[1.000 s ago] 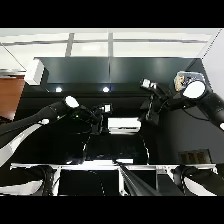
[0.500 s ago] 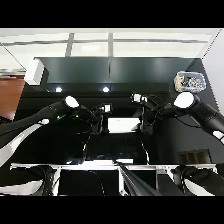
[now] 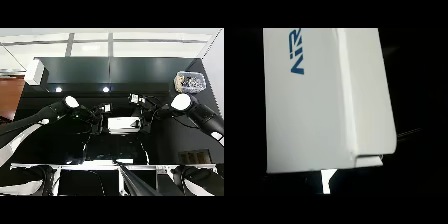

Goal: Fold the box and place the chain.

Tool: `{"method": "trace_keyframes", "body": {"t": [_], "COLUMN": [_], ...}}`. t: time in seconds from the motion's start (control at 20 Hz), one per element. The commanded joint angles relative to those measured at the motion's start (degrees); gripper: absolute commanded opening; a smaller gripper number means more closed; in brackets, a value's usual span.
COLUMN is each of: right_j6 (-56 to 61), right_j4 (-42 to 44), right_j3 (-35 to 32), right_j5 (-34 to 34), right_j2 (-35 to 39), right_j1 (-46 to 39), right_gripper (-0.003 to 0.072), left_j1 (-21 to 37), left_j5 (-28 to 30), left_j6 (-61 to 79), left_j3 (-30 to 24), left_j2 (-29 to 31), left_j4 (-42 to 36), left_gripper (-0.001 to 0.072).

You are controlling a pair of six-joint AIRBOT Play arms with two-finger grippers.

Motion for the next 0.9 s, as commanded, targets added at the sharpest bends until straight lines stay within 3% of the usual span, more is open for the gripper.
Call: {"method": "trace_keyframes", "body": {"t": [0.0,0.1,0.85], "right_j6": [1.3,2.3,2.8], "right_j4": [-0.3,-0.3,-0.3], "right_j3": [0.0,0.0,-0.3], "right_j5": [0.3,0.4,0.3], "right_j2": [0.0,0.0,-0.9], "right_j1": [0.1,0.1,0.1], "right_gripper": [0.0339,0.0310,0.0308], "left_j1": [0.0,0.0,0.0], "left_j5": [0.0,0.0,0.0], "left_j6": [0.0,0.0,0.0], "left_j3": [0.0,0.0,0.0], "left_j2": [0.0,0.0,0.0], "left_j4": [0.0,0.0,0.0], "left_gripper": [0.0483,0.0483,0.0483]}}
